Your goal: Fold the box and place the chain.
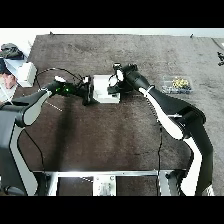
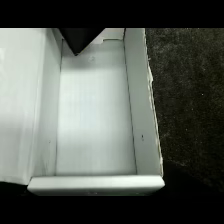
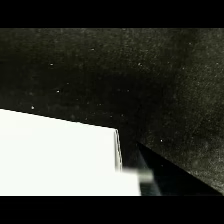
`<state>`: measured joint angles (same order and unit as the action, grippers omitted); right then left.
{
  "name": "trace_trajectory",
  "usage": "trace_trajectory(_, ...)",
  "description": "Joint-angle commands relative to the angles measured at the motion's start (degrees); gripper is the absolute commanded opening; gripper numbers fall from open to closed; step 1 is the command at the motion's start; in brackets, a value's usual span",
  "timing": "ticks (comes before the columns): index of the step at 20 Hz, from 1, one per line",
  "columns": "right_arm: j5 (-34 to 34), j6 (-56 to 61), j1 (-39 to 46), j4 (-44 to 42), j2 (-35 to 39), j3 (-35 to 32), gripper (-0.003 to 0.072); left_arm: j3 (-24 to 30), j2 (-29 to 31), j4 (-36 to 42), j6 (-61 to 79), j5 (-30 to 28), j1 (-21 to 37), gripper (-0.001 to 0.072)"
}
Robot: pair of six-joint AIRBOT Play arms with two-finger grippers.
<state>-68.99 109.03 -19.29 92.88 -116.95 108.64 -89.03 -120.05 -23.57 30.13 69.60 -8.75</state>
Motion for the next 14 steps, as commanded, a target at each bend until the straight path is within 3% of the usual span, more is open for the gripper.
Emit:
trace_trajectory(1,-0.3,0.1,0.0,0.2,0.5,0.0,0.0484,0.0,0.0,0.0,-0.1,0.0,0.0,0.0277)
trace_trajectory(7,-2.2,-1.5,0.0,0.1,2.5,0.0,0.0485,0.0,0.0,0.0,-0.1,0.0,0.0,0.0277)
trace_trajectory(14,-2.2,-8.1,-0.3,-0.2,10.3,-0.1,0.0485,0.0,0.0,0.0,-0.1,0.0,0.0,0.0277)
